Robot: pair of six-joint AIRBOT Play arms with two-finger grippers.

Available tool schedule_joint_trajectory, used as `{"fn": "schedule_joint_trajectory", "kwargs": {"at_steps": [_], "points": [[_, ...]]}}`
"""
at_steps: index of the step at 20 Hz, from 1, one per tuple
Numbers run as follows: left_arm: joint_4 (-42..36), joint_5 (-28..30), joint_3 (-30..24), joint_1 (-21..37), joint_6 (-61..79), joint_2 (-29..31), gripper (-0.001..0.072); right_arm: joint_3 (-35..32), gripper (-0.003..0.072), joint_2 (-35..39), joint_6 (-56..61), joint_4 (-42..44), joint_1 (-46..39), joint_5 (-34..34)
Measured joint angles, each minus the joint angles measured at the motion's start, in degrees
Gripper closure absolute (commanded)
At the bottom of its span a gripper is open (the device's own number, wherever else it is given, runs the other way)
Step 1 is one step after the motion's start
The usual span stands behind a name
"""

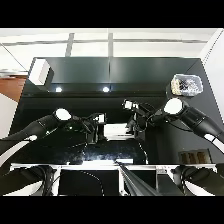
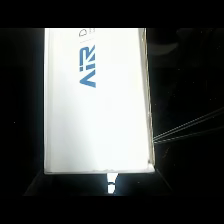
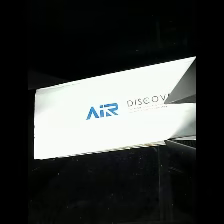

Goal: Fold the box and place the chain.

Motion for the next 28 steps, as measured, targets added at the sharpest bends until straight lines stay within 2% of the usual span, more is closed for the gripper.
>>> {"fn": "schedule_joint_trajectory", "kwargs": {"at_steps": [11,17,18,19,23,28], "points": [[0.07,-0.13,0.0,-0.04,0.24,0.0,0.0249,-2.16,0.0447,0.31,3.21,-0.17,0.04,-1.42],[0.09,-0.26,0.0,-0.04,0.22,0.0,0.0249,-1.07,0.0453,5.05,14.03,0.04,-4.81,3.41],[0.09,-0.24,0.0,-0.04,0.22,0.0,0.0249,-1.07,0.0682,5.57,17.42,0.09,-6.21,4.28],[0.09,-0.24,0.0,-0.04,0.2,0.0,0.0249,-1.27,0.0662,5.97,21.16,0.22,-7.43,5.14],[0.07,-0.2,0.0,-0.04,0.13,0.0,0.0249,-4.04,0.0661,6.12,33.05,4.81,-9.79,5.86],[0.04,-0.15,0.0,-0.04,0.09,0.0,0.0249,-5.88,0.066,2.49,37.66,14.69,-9.25,5.03]]}}
